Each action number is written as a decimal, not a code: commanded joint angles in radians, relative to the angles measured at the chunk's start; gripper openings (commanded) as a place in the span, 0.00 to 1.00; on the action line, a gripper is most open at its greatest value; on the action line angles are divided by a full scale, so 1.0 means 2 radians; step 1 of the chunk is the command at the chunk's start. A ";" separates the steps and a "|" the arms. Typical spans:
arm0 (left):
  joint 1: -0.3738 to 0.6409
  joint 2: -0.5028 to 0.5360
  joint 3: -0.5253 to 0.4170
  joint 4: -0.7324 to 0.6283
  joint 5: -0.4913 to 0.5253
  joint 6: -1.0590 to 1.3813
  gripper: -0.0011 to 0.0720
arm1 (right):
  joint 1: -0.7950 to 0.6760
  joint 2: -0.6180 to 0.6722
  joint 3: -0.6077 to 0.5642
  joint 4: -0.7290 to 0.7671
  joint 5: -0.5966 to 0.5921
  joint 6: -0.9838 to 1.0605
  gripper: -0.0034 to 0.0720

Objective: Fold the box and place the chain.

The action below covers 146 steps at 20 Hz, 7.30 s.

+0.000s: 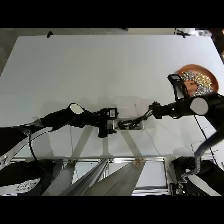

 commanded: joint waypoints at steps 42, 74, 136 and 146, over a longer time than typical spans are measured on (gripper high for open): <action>0.000 0.000 0.000 0.000 -0.003 0.000 0.49 | 0.100 0.095 0.088 -0.007 -0.116 -0.008 0.06; 0.000 0.000 0.000 0.000 -0.009 0.000 0.49 | 0.152 0.226 0.124 -0.007 -0.073 0.027 0.06; 0.000 0.000 0.000 0.000 -0.010 0.000 0.49 | -0.022 -0.065 -0.118 0.312 -0.150 -1.017 0.59; 0.000 0.000 0.000 0.000 -0.010 0.000 0.49 | -0.022 -0.066 -0.118 0.332 -0.156 -1.015 0.15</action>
